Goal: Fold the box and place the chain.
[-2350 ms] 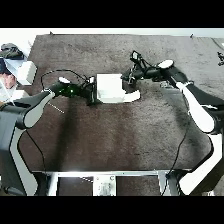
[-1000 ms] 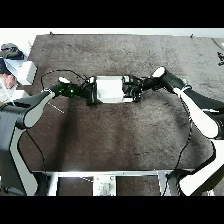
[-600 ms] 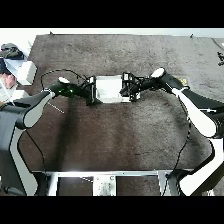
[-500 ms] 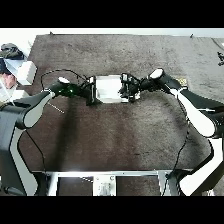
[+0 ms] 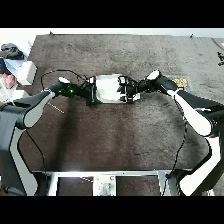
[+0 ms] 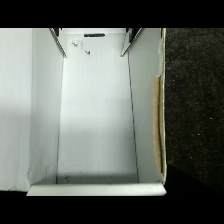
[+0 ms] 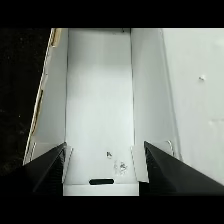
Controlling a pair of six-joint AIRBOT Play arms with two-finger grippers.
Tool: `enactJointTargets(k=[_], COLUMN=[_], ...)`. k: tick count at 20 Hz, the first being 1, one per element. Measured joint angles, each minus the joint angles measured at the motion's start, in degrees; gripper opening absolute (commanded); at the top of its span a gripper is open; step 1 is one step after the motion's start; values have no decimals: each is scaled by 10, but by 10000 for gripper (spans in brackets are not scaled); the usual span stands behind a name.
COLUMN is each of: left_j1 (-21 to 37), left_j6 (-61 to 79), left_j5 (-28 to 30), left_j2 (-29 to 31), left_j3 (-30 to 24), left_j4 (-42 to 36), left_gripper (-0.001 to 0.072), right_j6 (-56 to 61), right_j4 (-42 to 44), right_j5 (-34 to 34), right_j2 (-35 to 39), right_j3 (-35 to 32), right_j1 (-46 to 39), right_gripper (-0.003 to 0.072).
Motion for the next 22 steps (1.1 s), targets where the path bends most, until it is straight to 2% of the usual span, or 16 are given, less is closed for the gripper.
enactJointTargets(k=[1, 2, 4, 5, 6, 12, 18, 19, 22], left_j1=[0, 0, 0, 0, 0, 0, 0, 0, 0], left_j6=[0, 0, 0, 0, 0, 0, 0, 0, 0], left_j5=[0, 0, 0, 0, 0, 0, 0, 0, 0], left_j2=[0, 0, 0, 0, 0, 0, 0, 0, 0], left_j3=[0, 0, 0, 0, 0, 0, 0, 0, 0], left_j4=[0, 0, 0, 0, -1, -1, 0, 0, 0], left_gripper=[235, 236, 236, 236, 236, 235, 236, 236, 236], right_j6=[0, 1, 18, 35, 53, 215, 496, 540, 635], right_j4=[-3, -9, -25, -37, -49, -113, -134, -134, -119], right_j5=[-1, -5, -5, -5, -5, 0, -15, -16, -11], right_j2=[0, 0, 2, 3, 6, 52, 90, 90, 80], right_j3=[0, 0, 1, 2, 3, 5, 4, 2, -11], right_j1=[0, 1, -1, -3, -6, -37, -106, -123, -171], right_gripper=[439, 320, 285, 126, 53, 53, 52, -27, -21])
